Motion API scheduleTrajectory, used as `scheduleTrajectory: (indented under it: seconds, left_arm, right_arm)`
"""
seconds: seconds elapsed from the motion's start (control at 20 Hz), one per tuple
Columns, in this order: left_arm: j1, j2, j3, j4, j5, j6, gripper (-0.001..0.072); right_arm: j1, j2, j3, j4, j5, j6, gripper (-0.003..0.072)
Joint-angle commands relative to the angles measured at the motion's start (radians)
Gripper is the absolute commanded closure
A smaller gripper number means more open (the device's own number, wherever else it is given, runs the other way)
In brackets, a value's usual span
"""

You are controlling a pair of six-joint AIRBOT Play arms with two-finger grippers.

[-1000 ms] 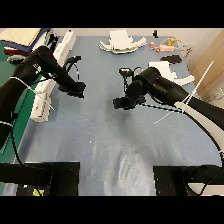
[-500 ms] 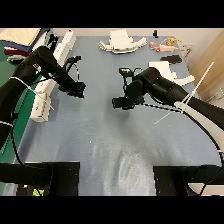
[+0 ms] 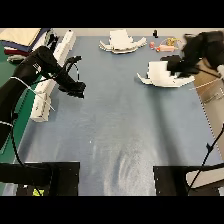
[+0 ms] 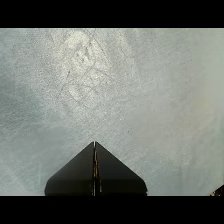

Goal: Fold the box.

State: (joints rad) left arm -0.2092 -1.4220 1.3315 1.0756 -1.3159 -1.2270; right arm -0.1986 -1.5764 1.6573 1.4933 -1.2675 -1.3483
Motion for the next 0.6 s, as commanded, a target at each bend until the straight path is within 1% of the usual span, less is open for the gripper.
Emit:
scheduleTrajectory:
  seconds: [0.0, 0.1, 0.25, 0.4, 0.55]
  left_arm:
    - [0.0, 0.0, 0.001, 0.0, 0.0, 0.0, 0.0696]
    - [-0.002, 0.0, 0.001, 0.0, 0.0, 0.0, 0.0696]
    - [-0.002, 0.0, 0.001, 0.0, 0.0, 0.0, 0.0696]
    - [-0.002, 0.0, 0.001, 0.0, 0.0, 0.0, 0.0696]
    - [-0.002, 0.0, 0.001, 0.0, 0.0, 0.0, 0.0696]
  right_arm:
    - [-0.307, -0.15, 0.196, 0.114, 0.013, -0.121, 0.0263]
    - [-0.406, -0.237, 0.281, 0.209, 0.064, -0.124, 0.0263]
    - [-0.467, -0.351, 0.362, 0.307, 0.128, -0.177, 0.0263]
    - [-0.481, -0.435, 0.376, 0.472, 0.195, -0.284, 0.0264]
    - [-0.48, -0.504, 0.378, 0.559, 0.216, -0.341, 0.0264]
